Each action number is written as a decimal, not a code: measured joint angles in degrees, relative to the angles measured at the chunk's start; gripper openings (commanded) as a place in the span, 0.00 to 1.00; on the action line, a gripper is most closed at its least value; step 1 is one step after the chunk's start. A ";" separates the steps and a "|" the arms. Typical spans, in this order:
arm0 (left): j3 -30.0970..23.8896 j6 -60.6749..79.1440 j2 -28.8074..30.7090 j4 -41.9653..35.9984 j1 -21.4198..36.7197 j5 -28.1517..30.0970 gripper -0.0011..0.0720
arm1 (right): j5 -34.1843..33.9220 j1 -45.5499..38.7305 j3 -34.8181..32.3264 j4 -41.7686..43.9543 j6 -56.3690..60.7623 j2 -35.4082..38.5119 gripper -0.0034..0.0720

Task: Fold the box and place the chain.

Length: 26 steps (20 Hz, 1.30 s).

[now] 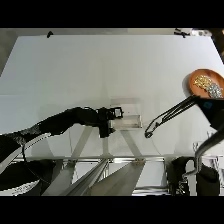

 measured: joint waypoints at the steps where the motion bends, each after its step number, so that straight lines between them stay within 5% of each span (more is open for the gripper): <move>1: 0.00 0.00 0.00 0.00 0.00 0.00 0.03 | -0.76 1.14 -2.78 0.26 -0.02 0.52 0.06; 5: 0.00 0.00 0.00 0.00 0.00 0.00 0.03 | -6.67 9.01 -13.84 2.12 0.31 1.68 0.06; 11: 0.00 0.00 0.00 0.00 0.00 0.00 0.03 | -25.79 32.15 -25.81 -0.33 7.02 -0.11 0.06; 17: 0.00 0.00 0.00 0.00 0.00 0.00 0.03 | -45.05 51.15 -28.41 -9.62 16.09 -13.62 0.06; 26: 0.00 -0.02 0.00 0.00 0.00 0.00 0.03 | -61.83 64.52 -28.35 -6.43 17.86 -25.11 0.06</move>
